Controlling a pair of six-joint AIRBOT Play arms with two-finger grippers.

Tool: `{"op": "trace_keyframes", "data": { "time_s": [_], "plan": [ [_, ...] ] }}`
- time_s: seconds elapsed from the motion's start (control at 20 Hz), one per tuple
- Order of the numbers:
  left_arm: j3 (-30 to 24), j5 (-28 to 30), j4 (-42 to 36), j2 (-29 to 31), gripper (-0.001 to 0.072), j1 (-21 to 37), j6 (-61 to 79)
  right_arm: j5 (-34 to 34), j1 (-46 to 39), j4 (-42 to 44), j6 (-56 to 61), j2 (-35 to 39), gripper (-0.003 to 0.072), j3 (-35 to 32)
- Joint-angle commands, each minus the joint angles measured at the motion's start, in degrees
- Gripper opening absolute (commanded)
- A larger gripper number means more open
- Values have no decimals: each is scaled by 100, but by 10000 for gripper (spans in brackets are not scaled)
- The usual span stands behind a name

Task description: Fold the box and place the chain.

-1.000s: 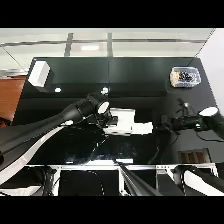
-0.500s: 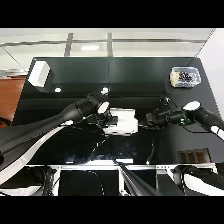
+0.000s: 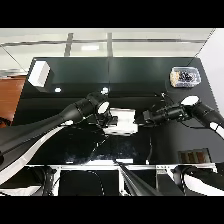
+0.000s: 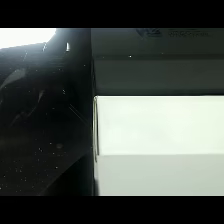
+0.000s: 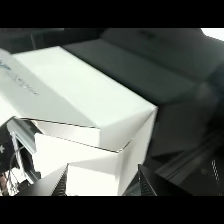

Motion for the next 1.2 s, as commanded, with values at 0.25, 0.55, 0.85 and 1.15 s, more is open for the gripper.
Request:
{"op": "trace_keyframes", "data": {
  "time_s": [0.25, 0.55, 0.85, 1.15],
  "plan": [
    [7, 2, 0, 0, 27, 4, 2, -518, 839, -562, 1062, -2, 358, 396],
    [7, 7, 2, 0, 28, 4, 2, -603, 1298, -1735, 2218, -2, 358, 903],
    [7, 4, 2, 0, 28, 4, 2, -621, 1921, -2798, 3460, -4, 358, 1117],
    [7, 4, 2, 0, 28, 4, 2, -1106, 2522, -3530, 4478, -7, 260, 1156]
  ]
}}
